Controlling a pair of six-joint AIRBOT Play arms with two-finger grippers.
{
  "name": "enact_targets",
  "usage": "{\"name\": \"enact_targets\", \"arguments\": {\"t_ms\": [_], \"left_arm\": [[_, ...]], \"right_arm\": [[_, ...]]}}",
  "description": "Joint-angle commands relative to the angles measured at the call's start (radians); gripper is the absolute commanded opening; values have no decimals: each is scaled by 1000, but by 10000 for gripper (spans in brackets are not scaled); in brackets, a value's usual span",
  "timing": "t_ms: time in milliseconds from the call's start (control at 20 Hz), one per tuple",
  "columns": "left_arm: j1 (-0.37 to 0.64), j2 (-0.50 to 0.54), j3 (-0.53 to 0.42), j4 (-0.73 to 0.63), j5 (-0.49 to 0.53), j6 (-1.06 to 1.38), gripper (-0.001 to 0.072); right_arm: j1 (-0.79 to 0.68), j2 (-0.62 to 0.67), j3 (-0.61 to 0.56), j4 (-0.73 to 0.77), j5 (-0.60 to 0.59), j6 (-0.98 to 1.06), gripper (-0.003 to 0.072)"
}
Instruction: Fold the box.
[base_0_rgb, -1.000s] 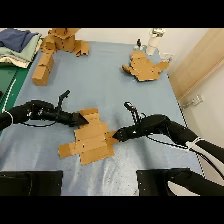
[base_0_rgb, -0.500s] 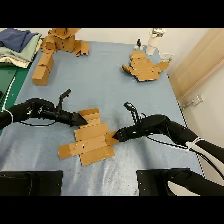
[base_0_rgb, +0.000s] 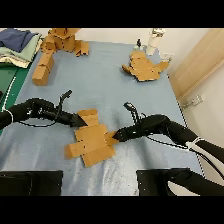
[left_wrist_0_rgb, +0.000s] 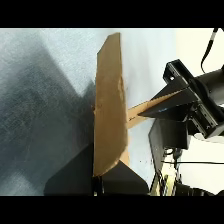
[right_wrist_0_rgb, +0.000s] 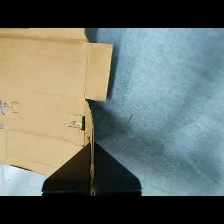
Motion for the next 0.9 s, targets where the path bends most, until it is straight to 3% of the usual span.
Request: {"name": "enact_targets", "arguments": {"t_ms": [0, 100, 150, 200, 300, 400, 450, 500, 550, 600, 750, 850], "left_arm": [[0, 0, 1, 3, 2, 37, 15], [0, 0, 7, 3, -11, 52, 14], [-1, 0, 20, 3, -10, 77, 14], [-3, 0, 38, 2, -12, 101, 14], [-40, 5, 83, 10, -21, 172, 14], [-121, 26, 111, 49, -95, 209, 14], [-173, 40, 117, 51, -137, 231, 14], [-225, 59, 119, 50, -183, 263, 14], [-283, 85, 119, 51, -231, 325, 14], [-338, 112, 119, 51, -290, 378, 14], [-455, 167, 114, 81, -469, 423, 14], [-488, 188, 114, 101, -492, 423, 14]], "right_arm": [[-1, 0, 1, 0, 9, 0, 59], [-13, 0, 4, -36, 37, 21, 403], [-35, 0, 16, -82, 42, 56, 483], [-69, 3, 39, -140, 39, 100, 528], [-162, 21, 123, -275, 7, 214, 529], [-255, 54, 216, -340, -55, 303, 528], [-291, 73, 253, -338, -90, 328, 514], [-311, 87, 280, -336, -122, 351, 445], [-315, 103, 295, -329, -153, 366, 174], [-310, 117, 296, -315, -175, 366, 2], [-262, 142, 284, -278, -238, 386, 2], [-230, 156, 261, -278, -224, 415, 2]]}}
